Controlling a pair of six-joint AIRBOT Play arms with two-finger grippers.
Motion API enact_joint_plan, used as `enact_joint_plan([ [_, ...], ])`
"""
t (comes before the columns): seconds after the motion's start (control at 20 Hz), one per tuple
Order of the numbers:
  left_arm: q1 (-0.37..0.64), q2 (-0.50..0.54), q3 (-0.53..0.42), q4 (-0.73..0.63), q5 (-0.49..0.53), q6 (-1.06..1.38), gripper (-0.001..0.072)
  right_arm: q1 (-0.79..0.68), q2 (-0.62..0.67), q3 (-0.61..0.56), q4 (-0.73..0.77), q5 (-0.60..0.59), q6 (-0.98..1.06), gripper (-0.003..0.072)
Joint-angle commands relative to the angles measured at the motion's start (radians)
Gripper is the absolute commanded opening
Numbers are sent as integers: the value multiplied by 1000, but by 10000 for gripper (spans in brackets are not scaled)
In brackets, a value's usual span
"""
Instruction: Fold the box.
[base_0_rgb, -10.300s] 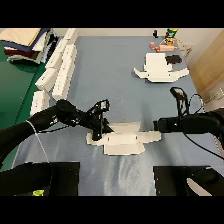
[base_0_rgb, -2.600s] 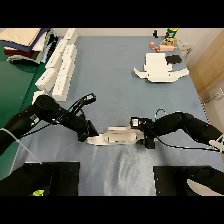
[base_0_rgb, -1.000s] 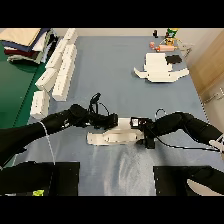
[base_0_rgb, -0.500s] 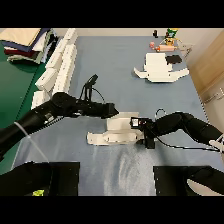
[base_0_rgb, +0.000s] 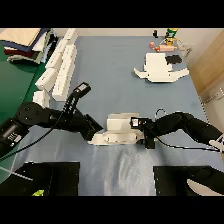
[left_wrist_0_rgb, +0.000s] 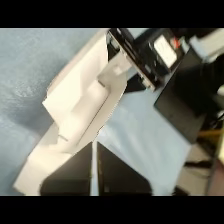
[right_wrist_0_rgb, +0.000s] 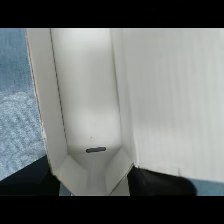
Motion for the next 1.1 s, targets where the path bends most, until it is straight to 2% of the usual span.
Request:
enact_joint_plan([
  [0.0, 2, 22, -39, 43, -2, 284, 704, 0, -1, 0, 0, 0, 0, 505],
  [0.25, 2, -111, -39, 42, -2, 496, 704, 0, -1, 0, 0, 0, 0, 505],
  [0.45, 2, -266, -39, 34, 11, 703, 704, 0, -1, 0, 0, 0, 0, 505],
  [0.6, 2, -364, -39, 18, 41, 768, 704, 0, -1, 0, 0, 0, 0, 505],
  [0.75, 2, -416, -39, 7, 83, 795, 703, 0, -1, 0, 0, 0, 0, 505],
  [0.8, -2, -428, -39, -9, 108, 795, 683, 0, -1, 0, 0, 0, 0, 505],
  [0.85, -11, -438, -39, -25, 123, 798, 570, 0, -1, 0, 0, 0, 0, 505],
  [0.9, -24, -447, -39, -38, 126, 819, 513, 0, -1, 0, 0, 0, 0, 505],
  [0.95, -40, -455, -39, -49, 127, 834, 513, 0, -1, 0, 0, 0, 0, 505],
  [1.0, -58, -460, -39, -59, 127, 849, 435, 0, -1, 0, 0, 0, 0, 505],
  [1.05, -71, -462, -39, -68, 128, 859, 320, 0, -1, 0, 0, 0, 0, 505],
])
